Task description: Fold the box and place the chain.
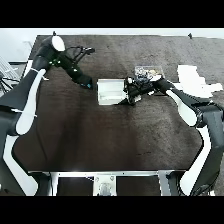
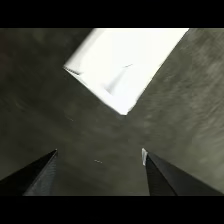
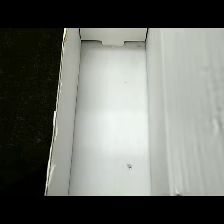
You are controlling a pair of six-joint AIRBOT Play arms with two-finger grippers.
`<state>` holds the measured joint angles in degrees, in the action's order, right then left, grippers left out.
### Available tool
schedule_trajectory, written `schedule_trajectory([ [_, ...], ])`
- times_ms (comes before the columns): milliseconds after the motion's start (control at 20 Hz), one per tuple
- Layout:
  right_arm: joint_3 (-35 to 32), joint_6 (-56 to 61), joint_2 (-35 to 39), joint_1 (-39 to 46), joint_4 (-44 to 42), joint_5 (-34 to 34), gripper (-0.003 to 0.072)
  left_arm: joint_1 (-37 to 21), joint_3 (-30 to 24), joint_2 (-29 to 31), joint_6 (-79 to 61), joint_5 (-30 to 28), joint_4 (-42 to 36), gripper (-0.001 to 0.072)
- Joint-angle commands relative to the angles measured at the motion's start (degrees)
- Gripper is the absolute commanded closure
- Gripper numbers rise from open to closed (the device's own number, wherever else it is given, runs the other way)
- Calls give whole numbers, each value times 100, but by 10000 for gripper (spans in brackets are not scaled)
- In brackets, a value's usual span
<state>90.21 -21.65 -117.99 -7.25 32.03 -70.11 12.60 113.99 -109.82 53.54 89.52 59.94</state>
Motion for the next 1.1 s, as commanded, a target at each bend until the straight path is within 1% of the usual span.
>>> schedule_trajectory([
  [0, 0, 0, 0, -4, -2, -2, 105, -229, -643, 28, -3355, -675, -592, 112],
  [50, 0, 2, 0, -4, -2, -2, 105, -236, -839, 28, -3884, -887, -595, 112],
  [150, 0, 0, 0, -4, -2, -2, 104, -236, -1200, 28, -3982, -1353, -623, 112],
  [200, 0, 0, 0, -4, -2, -2, 105, -236, -1451, 26, -4321, -1569, -745, 99],
  [250, 0, 0, 0, -4, -2, -2, 105, -236, -1687, 26, -4878, -1665, -1029, -11],
  [300, 0, 0, 0, -4, -2, 0, 105, -271, -1943, 26, -5289, -1847, -1392, -10],
  [350, 0, 0, 0, -4, -2, 0, 105, -319, -2155, 26, -5759, -1910, -1784, -10],
  [450, 0, 0, 0, -4, -2, -2, 105, -439, -2474, 26, -6664, -1956, -2415, -11],
  [500, 0, 0, 0, -4, -2, 0, 105, -485, -2570, 26, -6918, -1941, -2605, -10],
  [600, 0, 0, 0, -4, -2, -2, 105, -516, -2618, -2, -6957, -1989, -2614, -10],
  [750, 0, 0, 0, -4, -2, 0, 105, -516, -2618, -131, -7241, -1947, -2940, -11],
  [1050, 0, 0, 0, -4, -2, -2, 105, -516, -2618, -271, -7335, -1904, -3040, -11],
])
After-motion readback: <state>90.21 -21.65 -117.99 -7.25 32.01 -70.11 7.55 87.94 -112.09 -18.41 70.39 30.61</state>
